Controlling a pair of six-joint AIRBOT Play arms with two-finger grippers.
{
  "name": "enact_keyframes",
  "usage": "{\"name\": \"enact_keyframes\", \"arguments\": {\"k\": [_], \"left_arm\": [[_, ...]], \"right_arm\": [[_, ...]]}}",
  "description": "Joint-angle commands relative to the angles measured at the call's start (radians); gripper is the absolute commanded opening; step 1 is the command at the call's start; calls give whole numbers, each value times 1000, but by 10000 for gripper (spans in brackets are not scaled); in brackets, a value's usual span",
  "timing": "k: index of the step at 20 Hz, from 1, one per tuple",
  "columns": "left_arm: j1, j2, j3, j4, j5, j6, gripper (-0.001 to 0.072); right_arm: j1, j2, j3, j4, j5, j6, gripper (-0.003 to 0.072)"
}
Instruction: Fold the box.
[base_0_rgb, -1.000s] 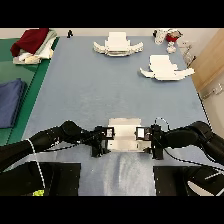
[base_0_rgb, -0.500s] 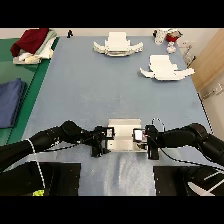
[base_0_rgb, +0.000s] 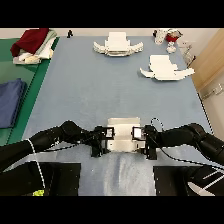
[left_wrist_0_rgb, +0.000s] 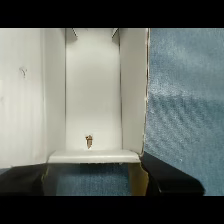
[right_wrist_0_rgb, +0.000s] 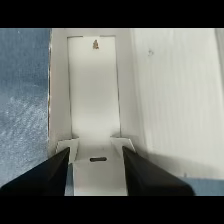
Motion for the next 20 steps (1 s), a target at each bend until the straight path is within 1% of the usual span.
{"name": "enact_keyframes", "arguments": {"k": [1,2,3,4,6,7,8,10,13,15,16,17,18,20], "left_arm": [[0,0,0,0,0,0,528],[0,0,0,0,0,0,528],[0,0,0,0,0,0,528],[0,0,0,0,0,0,528],[0,0,0,0,0,0,528],[0,0,0,0,0,0,528],[0,0,0,0,0,0,528],[0,0,0,0,0,0,528],[0,0,0,0,0,0,528],[0,0,0,0,0,0,528],[0,0,0,0,0,0,528],[0,0,0,0,0,0,528],[0,0,0,0,0,0,528],[0,0,0,0,0,0,528]], "right_arm": [[1,21,0,-36,-20,92,453],[0,36,0,-64,-42,147,326],[-2,52,0,-108,-67,221,213],[-2,71,0,-169,-98,315,144],[-2,107,0,-311,-159,567,135],[-2,126,4,-409,-199,732,42],[-3,140,13,-500,-243,872,4],[-11,180,39,-648,-317,1077,4],[-76,209,95,-792,-385,1402,4],[-181,183,106,-771,-434,1531,3],[-241,160,105,-722,-443,1542,3],[-309,129,101,-639,-440,1540,3],[-369,97,91,-556,-428,1511,3],[-487,11,57,-338,-384,1345,3]]}}
